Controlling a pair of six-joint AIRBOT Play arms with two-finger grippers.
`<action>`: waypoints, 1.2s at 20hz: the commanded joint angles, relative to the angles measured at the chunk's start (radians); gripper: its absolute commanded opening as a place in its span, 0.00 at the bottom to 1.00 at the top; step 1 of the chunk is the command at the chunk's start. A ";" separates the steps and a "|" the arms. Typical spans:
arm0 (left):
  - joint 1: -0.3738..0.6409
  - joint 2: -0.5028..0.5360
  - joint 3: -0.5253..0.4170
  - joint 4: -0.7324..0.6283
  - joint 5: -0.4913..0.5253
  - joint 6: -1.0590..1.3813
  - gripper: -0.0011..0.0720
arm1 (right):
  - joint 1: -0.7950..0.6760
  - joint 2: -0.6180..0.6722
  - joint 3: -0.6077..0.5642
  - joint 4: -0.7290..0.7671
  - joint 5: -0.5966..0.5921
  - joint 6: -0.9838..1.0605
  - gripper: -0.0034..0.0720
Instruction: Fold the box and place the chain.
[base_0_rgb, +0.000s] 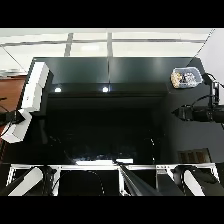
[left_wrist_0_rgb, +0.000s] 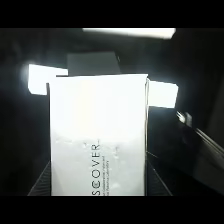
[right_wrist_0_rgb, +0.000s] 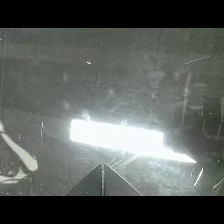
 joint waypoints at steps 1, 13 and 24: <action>-0.028 -0.008 -0.002 -0.029 0.126 0.072 0.39 | 0.000 0.001 0.000 0.000 -0.003 0.013 0.06; -0.151 -0.077 0.125 -0.026 0.139 0.089 0.99 | 0.002 0.001 0.001 0.000 0.010 0.009 0.06; -0.514 0.200 0.163 -0.430 0.154 -0.079 0.04 | 0.087 0.001 0.011 -0.057 -0.143 -0.072 0.06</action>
